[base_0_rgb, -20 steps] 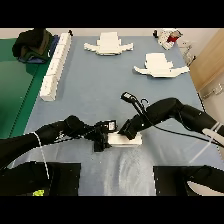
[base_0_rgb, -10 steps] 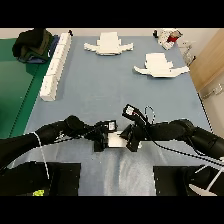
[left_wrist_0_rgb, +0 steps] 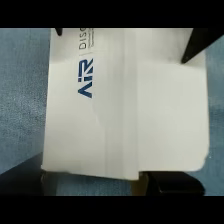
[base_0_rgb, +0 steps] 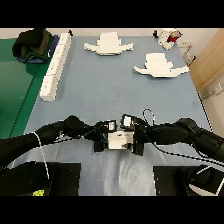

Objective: Fold the box.

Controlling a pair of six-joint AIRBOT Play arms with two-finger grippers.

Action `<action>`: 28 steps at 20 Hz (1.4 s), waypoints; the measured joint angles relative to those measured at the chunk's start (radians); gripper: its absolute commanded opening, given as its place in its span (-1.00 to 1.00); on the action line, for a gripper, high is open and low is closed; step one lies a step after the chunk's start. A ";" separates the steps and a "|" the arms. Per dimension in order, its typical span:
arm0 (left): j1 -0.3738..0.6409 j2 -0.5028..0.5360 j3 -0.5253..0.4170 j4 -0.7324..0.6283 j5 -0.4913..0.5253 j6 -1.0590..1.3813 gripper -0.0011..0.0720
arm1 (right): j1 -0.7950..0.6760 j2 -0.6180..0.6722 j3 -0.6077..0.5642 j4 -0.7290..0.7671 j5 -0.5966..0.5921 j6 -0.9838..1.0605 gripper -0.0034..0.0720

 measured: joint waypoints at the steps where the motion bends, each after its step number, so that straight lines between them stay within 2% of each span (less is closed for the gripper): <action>1: 0.000 0.000 0.000 0.000 0.000 0.000 0.07 | 0.010 0.001 0.001 -0.025 -0.001 -0.002 0.81; 4: 0.000 0.000 0.000 0.000 0.000 0.000 0.07 | 0.063 0.001 0.002 -0.147 0.021 0.063 0.81; 9: 0.000 0.000 0.000 0.000 0.000 0.000 0.07 | 0.204 0.002 0.002 -0.457 0.061 0.349 0.81; 10: 0.000 0.000 0.000 0.000 0.000 0.000 0.07 | 0.233 0.002 -0.001 -0.526 0.065 0.414 0.69; 11: 0.000 0.000 0.000 0.000 0.000 0.000 0.07 | 0.260 0.000 -0.004 -0.587 0.070 0.473 0.37; 13: 0.000 0.000 0.000 0.000 0.001 0.000 0.07 | 0.293 -0.006 -0.007 -0.666 0.076 0.551 0.34; 14: 0.000 0.000 0.000 0.000 0.003 0.000 0.07 | 0.306 -0.008 -0.008 -0.696 0.080 0.580 0.22; 15: 0.000 -0.002 0.000 -0.001 0.005 0.000 0.07 | 0.317 -0.011 -0.010 -0.717 0.083 0.598 0.16; 19: 0.001 -0.001 0.000 -0.001 0.004 0.000 0.07 | 0.344 -0.015 -0.011 -0.760 0.089 0.642 0.13; 21: 0.001 -0.001 0.000 -0.001 0.003 0.000 0.07 | 0.350 -0.016 -0.011 -0.767 0.090 0.650 -0.14; 28: 0.001 -0.001 0.000 0.000 0.002 0.000 0.07 | 0.355 -0.015 -0.011 -0.774 0.090 0.660 -0.10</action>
